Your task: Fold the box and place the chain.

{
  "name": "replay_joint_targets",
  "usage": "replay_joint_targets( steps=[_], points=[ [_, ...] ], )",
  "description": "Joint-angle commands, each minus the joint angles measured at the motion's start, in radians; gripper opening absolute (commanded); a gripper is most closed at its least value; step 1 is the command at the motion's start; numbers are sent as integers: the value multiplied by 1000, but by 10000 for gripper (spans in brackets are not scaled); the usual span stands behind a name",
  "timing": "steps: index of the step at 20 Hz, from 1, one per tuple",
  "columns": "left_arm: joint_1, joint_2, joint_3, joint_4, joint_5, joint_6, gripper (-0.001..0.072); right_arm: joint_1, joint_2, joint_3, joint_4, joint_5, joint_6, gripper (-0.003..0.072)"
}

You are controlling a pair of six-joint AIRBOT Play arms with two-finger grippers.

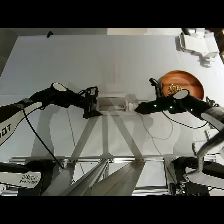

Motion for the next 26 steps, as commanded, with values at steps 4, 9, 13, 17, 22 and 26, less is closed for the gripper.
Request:
replay_joint_targets(
  steps=[4,9,13,17,22,26],
  points=[
    [0,0,0,0,0,0,143,-16,6,0,-45,-37,-2,5],
    [0,0,0,0,0,0,143,-38,15,-1,-84,-15,19,4],
    [0,0,0,0,0,0,143,-37,-16,-5,-48,-17,14,2],
    [0,0,0,0,0,0,143,-37,-32,-7,20,-16,-16,2],
    [0,0,0,0,0,0,143,-37,-54,-8,42,13,-18,2],
    [0,0,0,0,0,0,143,-37,-54,-7,136,80,-95,2]
  ],
)
